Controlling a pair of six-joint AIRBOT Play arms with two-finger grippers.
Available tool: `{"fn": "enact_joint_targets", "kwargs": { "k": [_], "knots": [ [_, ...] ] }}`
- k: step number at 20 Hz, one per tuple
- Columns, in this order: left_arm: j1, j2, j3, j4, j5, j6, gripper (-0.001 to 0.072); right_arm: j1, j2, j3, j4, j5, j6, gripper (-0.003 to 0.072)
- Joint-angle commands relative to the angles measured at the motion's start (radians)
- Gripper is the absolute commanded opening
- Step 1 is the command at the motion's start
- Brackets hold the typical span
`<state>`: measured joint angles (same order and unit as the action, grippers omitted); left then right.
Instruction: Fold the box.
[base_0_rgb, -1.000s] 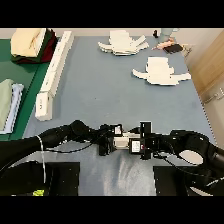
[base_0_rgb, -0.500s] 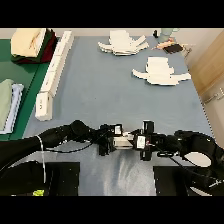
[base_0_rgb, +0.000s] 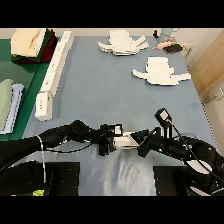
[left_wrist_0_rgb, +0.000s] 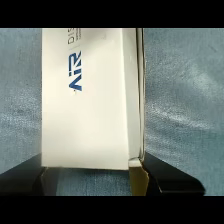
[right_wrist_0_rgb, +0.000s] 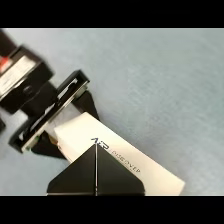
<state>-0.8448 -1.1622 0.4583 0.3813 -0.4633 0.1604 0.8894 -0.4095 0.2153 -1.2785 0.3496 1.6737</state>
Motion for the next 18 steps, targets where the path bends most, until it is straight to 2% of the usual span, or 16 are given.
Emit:
{"fn": "enact_joint_targets", "kwargs": {
  "k": [1, 6, 11, 18],
  "knots": [
    [0.0, 0.0, 0.001, 0.0, 0.0, 0.0, 0.0524, -0.001, 0.018, -0.066, 0.003, -0.122, 0.267, 0.0001],
    [0.0, 0.0, 0.001, 0.0, 0.0, 0.0, 0.0524, 0.003, 0.018, -0.069, 0.027, -0.116, 0.267, 0.0],
    [0.0, 0.0, 0.001, 0.0, 0.0, 0.0, 0.0524, 0.003, 0.011, -0.07, 0.031, -0.063, 0.267, 0.0001],
    [0.001, 0.0, 0.001, 0.0, 0.0, 0.0, 0.0524, 0.022, -0.09, -0.074, 0.045, -0.035, 0.263, 0.0001]
  ]
}}
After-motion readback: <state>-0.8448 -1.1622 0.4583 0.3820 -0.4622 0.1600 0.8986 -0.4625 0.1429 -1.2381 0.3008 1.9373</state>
